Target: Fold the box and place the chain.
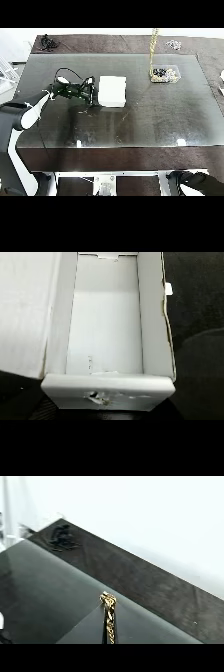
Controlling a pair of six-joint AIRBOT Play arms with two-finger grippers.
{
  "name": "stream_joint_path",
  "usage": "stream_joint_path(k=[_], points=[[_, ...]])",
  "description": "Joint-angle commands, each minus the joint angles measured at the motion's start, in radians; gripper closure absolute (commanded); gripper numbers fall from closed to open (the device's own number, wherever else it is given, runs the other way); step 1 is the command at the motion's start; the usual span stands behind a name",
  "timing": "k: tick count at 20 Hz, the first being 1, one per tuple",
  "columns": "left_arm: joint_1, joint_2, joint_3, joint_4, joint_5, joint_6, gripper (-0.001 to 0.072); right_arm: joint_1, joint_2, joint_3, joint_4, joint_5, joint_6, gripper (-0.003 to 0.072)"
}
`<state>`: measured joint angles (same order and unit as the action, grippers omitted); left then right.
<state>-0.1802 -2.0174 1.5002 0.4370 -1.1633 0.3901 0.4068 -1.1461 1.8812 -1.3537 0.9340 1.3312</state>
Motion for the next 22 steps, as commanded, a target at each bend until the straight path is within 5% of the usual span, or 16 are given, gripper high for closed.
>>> stream_joint_path(k=[1,14,22], points=[[0.000,0.000,0.000,0.000,0.000,0.000,0.0116,0.089,0.005,-0.004,0.001,0.004,-0.007,0.0677],[0.000,0.000,0.000,0.000,0.000,0.000,0.0116,0.127,-0.111,-0.265,0.139,-0.045,-0.005,0.0679],[0.000,0.000,0.000,0.000,0.000,0.000,0.0116,0.127,-0.250,-0.287,0.176,-0.051,-0.005,0.0679]])
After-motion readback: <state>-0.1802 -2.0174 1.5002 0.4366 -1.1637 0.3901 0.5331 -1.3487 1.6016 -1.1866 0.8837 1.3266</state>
